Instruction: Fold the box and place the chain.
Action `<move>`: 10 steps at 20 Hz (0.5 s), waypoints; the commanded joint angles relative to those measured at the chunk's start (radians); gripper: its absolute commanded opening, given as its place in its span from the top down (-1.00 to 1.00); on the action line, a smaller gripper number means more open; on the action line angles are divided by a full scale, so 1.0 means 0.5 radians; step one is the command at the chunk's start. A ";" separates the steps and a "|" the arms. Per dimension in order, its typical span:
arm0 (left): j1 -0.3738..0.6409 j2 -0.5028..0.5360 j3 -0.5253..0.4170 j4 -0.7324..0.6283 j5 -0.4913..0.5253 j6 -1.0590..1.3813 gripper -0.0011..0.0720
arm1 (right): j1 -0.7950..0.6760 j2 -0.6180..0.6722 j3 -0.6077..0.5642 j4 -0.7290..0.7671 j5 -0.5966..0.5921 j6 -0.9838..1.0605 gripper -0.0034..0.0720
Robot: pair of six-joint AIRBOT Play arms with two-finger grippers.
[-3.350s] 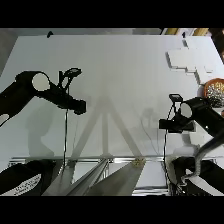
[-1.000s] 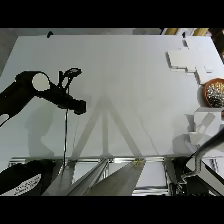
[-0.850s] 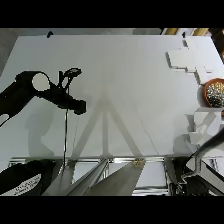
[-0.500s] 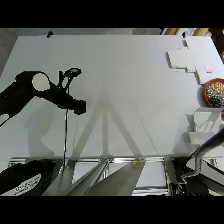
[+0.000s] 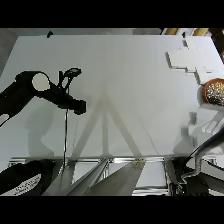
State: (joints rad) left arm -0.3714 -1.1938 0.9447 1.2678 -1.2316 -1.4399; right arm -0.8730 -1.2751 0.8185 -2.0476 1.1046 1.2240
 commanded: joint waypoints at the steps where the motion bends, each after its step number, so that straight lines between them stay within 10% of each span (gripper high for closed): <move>1: -0.001 0.001 0.000 0.001 0.001 0.000 -0.78 | 0.103 0.113 -0.005 0.078 0.179 0.018 0.86; 10: -0.001 0.001 0.000 0.001 0.001 0.000 -0.78 | 0.889 0.775 -0.151 1.222 0.587 -0.073 0.87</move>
